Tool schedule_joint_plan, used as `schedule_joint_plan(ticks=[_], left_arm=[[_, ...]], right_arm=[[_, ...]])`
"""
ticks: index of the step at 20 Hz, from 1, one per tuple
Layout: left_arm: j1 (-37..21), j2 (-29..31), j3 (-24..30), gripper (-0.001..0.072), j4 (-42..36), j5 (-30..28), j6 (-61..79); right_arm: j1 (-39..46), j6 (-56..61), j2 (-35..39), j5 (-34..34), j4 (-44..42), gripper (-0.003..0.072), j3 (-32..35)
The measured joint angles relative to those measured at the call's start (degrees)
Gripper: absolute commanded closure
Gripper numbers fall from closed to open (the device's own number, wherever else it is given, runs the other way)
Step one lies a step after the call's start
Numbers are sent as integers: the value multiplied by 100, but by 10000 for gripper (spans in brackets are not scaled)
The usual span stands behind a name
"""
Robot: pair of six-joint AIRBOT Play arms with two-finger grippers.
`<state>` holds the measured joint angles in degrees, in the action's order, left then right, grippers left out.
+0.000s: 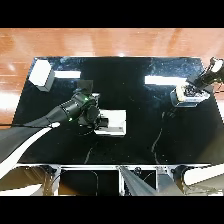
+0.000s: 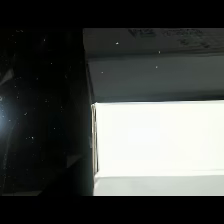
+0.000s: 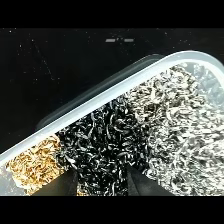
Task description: Fold the box and place the chain.
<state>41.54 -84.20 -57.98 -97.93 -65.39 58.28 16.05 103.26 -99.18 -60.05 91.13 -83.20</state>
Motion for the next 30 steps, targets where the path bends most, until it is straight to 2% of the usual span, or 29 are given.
schedule_joint_plan(ticks=[3, 5, 6, 8, 9, 13, 17, 26, 30], left_arm=[[0, 0, 0, 689, 2, 0, 0], [0, 0, 0, 690, 4, 0, 0], [0, 0, 0, 690, 4, 0, 0], [0, 0, 0, 690, 4, 0, 0], [0, 0, 0, 690, 4, 0, 0], [0, 0, 0, 690, 0, -2, 0], [0, 0, 0, 690, -2, -4, 0], [0, 0, 0, 690, -4, 22, 0], [0, 0, 0, 690, -11, 68, 0]], right_arm=[[0, 0, -61, 13, -17, 334, -2], [0, 0, -118, 31, -66, 270, -2], [0, 0, -140, 26, -90, 274, -2], [0, -2, -175, 33, -151, 631, -11], [0, -2, -179, -9, -173, 666, -39], [0, -114, -153, -319, -232, 666, -310], [0, -289, 175, -573, -245, 667, -553], [-2, -715, 1853, -1032, -260, 666, -651], [-22, -973, 2629, -1453, -393, 666, -649]])
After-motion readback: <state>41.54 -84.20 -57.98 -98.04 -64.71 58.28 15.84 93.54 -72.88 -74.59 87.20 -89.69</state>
